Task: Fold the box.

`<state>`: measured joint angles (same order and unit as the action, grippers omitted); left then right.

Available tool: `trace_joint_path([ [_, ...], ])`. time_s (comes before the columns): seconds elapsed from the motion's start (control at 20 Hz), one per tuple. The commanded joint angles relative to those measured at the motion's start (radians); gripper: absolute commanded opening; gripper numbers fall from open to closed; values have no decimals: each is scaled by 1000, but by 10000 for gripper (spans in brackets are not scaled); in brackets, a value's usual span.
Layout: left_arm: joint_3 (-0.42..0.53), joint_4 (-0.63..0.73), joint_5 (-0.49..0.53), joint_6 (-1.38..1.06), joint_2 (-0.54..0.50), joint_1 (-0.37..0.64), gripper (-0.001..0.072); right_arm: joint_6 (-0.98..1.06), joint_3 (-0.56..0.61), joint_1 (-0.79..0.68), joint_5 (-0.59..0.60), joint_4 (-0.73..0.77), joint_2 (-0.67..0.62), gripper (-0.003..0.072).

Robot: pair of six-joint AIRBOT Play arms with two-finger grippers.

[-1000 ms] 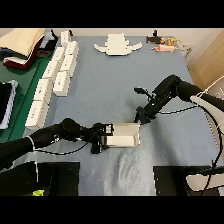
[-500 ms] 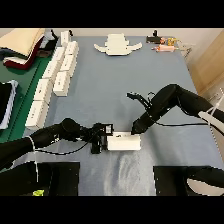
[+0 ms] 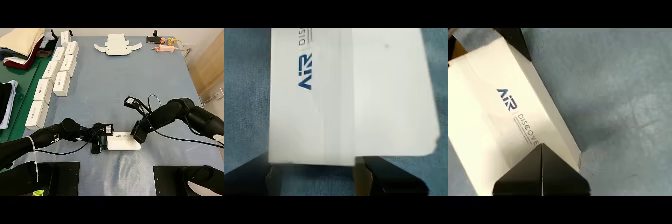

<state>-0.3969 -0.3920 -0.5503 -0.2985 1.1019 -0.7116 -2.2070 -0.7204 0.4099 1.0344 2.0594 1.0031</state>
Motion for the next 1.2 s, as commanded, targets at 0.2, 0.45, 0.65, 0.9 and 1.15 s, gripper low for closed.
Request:
trace_joint_path([
  [0.2, -1, 0, 0, 0, 0, 1, 469, -123, 95, 135, -261, -57, -133, 5],
  [0.45, -1, 0, 0, 0, 0, 1, 469, -170, 212, 251, -318, -111, -200, 92],
  [0.65, -1, 0, 0, 0, 0, 1, 469, -177, 213, 264, -379, -182, -199, 413],
  [0.9, -1, 0, 0, 0, 0, 1, 470, -177, 213, 264, -399, -178, -194, 522],
  [1.15, -1, 0, 0, 0, 0, 1, 470, -229, 213, 271, -399, -181, -194, 523],
])
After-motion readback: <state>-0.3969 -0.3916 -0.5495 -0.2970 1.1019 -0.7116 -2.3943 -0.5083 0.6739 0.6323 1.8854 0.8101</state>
